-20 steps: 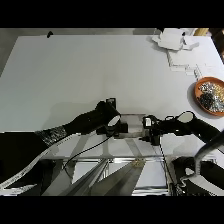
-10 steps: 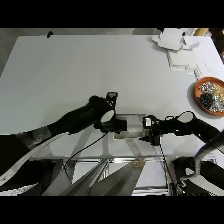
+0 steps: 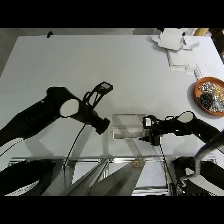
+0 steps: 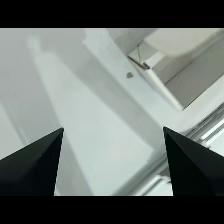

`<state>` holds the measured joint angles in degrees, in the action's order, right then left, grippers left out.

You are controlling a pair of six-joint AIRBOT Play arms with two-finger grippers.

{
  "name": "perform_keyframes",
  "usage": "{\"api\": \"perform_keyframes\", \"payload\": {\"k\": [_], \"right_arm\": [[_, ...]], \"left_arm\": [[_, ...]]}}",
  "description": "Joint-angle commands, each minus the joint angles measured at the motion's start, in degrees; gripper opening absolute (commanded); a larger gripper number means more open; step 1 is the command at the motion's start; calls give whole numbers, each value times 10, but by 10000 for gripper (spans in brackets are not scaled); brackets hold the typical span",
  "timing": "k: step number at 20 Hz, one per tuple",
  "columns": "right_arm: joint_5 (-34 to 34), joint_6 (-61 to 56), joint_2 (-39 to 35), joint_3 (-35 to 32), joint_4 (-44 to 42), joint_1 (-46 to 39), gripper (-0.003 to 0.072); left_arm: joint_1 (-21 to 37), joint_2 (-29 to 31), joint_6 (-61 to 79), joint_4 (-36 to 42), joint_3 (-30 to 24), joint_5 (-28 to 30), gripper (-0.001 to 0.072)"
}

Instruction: Fold the box and place the chain.

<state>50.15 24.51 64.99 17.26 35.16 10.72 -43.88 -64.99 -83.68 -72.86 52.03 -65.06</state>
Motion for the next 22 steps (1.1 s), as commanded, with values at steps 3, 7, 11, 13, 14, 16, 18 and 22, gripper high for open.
{"api": "perform_keyframes", "payload": {"k": [3,7,11,13,14,16,18,22], "right_arm": [[0,0,0,0,0,0,406],[0,0,0,0,0,0,406],[0,0,0,0,0,0,406],[0,0,0,0,0,0,406],[0,0,0,0,0,0,406],[0,0,0,0,0,0,406],[0,0,0,0,0,0,406],[0,0,0,0,0,0,406]], "left_arm": [[80,36,667,250,-186,190,694],[83,-21,915,385,-237,235,694],[81,-89,1024,525,-237,244,696],[78,-106,1073,574,-237,244,697],[76,-109,1083,583,-237,246,697],[70,-110,1083,589,-237,249,698],[64,-110,1083,592,-237,252,699],[52,-116,1083,599,-237,268,699]]}}
